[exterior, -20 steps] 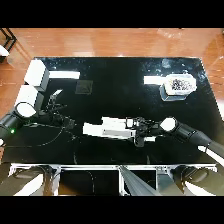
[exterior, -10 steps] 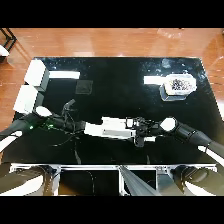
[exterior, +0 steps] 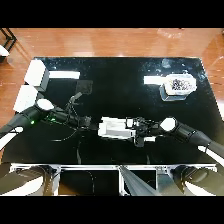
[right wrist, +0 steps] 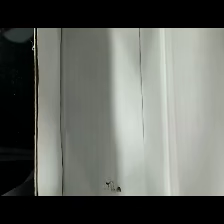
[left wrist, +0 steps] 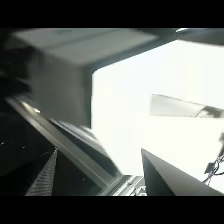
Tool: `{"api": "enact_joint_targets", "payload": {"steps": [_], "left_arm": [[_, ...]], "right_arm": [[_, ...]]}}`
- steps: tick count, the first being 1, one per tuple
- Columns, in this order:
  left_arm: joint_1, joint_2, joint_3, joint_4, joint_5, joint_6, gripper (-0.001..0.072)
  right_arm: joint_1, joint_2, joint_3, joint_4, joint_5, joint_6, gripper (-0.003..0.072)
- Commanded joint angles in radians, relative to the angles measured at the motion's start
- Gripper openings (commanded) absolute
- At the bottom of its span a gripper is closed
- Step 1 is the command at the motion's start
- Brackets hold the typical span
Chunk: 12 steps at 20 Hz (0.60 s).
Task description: Fold the box and place the chain.
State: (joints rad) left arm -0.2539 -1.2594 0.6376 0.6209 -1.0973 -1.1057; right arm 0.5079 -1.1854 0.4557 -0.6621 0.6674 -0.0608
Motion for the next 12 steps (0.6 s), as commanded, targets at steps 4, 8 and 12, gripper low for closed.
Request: {"api": "enact_joint_targets", "payload": {"steps": [4, 8, 12], "left_arm": [[-0.063, 0.009, 0.018, -0.004, -0.016, -0.029, 0.0637], [-0.151, 0.022, 0.018, 0.008, 0.066, -0.083, 0.0621], [-0.249, 0.089, 0.018, 0.143, 0.216, -0.249, 0.0618]], "right_arm": [[0.001, -0.001, 0.000, 0.000, -0.001, 0.001, 0.0295], [0.001, -0.001, 0.000, 0.000, -0.002, 0.002, 0.0295], [0.001, -0.001, 0.000, 0.000, -0.002, 0.002, 0.0295]]}}
